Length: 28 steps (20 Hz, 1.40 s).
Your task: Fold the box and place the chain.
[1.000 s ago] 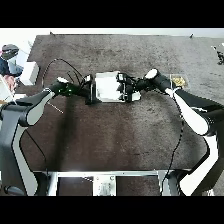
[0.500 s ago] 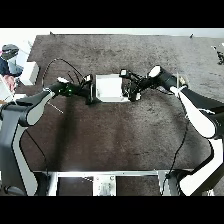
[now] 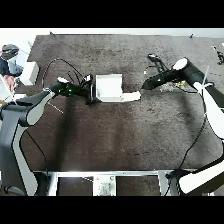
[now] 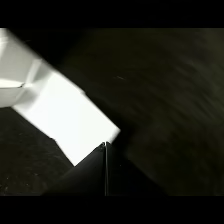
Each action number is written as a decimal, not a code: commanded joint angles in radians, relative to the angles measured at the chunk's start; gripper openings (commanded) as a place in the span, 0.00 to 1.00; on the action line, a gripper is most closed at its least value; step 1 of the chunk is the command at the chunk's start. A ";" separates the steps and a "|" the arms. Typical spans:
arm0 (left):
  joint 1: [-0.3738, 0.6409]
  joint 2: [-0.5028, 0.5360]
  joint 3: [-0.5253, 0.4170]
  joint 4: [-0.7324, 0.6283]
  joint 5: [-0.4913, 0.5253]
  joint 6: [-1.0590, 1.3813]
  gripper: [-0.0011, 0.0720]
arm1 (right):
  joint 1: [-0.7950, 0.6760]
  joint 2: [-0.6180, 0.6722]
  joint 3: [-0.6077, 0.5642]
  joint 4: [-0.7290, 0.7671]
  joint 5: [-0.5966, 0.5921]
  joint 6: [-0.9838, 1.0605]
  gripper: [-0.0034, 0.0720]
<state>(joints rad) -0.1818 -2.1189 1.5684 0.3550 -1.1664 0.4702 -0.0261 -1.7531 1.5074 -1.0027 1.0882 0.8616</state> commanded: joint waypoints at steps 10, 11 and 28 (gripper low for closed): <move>0.000 0.000 0.000 0.000 0.000 0.000 0.33 | -0.055 -0.110 -0.099 0.240 -0.036 0.120 0.06; 0.000 0.000 0.000 0.000 -0.001 0.000 0.33 | -0.043 -0.127 -0.099 0.260 -0.017 0.095 0.06; 0.000 0.000 0.000 0.000 -0.001 -0.001 0.33 | 0.105 -0.119 0.025 0.367 0.080 0.118 0.65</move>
